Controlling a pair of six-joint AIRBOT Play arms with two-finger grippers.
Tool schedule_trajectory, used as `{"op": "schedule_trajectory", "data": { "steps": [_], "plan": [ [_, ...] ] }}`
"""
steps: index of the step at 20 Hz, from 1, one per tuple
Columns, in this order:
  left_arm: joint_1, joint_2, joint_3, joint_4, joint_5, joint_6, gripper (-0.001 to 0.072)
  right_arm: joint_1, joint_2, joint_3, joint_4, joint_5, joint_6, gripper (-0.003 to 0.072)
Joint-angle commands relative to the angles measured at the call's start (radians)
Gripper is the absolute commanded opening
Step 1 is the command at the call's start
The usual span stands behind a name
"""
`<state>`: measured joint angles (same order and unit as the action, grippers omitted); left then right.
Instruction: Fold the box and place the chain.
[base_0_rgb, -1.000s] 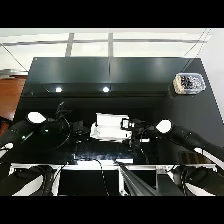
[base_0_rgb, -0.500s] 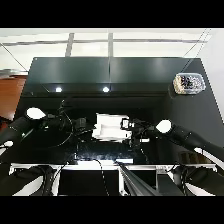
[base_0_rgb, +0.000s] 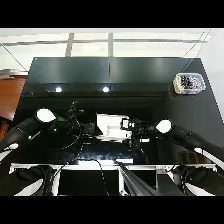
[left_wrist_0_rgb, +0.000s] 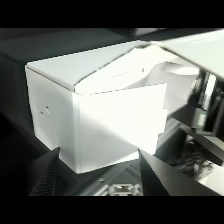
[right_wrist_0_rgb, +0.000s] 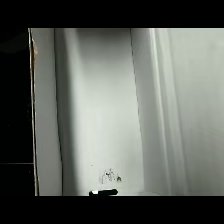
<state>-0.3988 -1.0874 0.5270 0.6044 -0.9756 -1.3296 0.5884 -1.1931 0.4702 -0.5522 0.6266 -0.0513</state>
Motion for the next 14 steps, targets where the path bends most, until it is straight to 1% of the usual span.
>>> {"op": "schedule_trajectory", "data": {
  "steps": [1, 5, 9, 14],
  "plan": [
    [-0.06, 0.001, 0.029, 0.111, 0.039, -0.097, 0.0548, 0.0, 0.0, 0.0, 0.0, 0.0, 0.0, 0.0292],
    [-0.114, 0.0, 0.056, 0.209, 0.096, -0.192, 0.0548, 0.0, 0.0, 0.0, 0.0, 0.0, 0.0, 0.0292],
    [-0.126, -0.001, 0.057, 0.217, 0.109, -0.231, 0.0547, 0.0, 0.0, 0.0, 0.0, 0.0, 0.0, 0.0293],
    [-0.126, -0.001, 0.057, 0.218, 0.166, -0.246, 0.0548, 0.0, 0.0, 0.0, 0.0, 0.0, 0.0, 0.0292]
  ]
}}
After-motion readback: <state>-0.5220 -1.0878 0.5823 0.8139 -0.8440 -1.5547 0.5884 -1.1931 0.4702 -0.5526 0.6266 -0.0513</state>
